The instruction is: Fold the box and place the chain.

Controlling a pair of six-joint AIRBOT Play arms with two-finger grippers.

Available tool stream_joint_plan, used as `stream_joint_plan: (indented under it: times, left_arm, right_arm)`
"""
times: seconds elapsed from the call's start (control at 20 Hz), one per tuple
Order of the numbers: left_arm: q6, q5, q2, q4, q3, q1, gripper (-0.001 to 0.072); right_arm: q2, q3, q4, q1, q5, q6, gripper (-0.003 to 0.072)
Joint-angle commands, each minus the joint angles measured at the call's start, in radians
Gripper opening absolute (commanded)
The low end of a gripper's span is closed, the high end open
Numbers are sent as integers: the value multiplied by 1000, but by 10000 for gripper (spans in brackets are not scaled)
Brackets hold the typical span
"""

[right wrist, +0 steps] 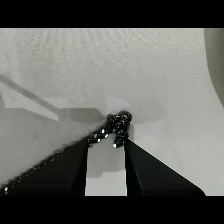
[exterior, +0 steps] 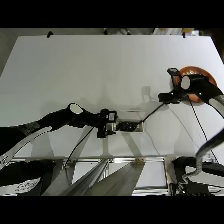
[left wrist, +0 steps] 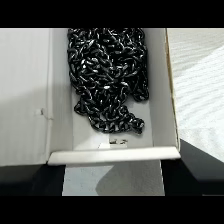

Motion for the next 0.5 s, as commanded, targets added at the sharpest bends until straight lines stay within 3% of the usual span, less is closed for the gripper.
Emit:
stream_joint_plan:
  times: [0.0,0.15,0.3,0.45]
  left_arm:
    - [0,0,1,0,0,0,334]
    - [0,0,1,0,0,0,334]
    - [0,0,1,0,0,0,334]
    - [0,0,1,0,0,0,334]
  right_arm:
    - [-8,0,-31,0,-10,1,219]
    - [-34,0,-37,0,-11,3,217]
    - [-40,0,-36,0,-9,-2,29]
    - [-26,0,-34,1,26,-32,19]
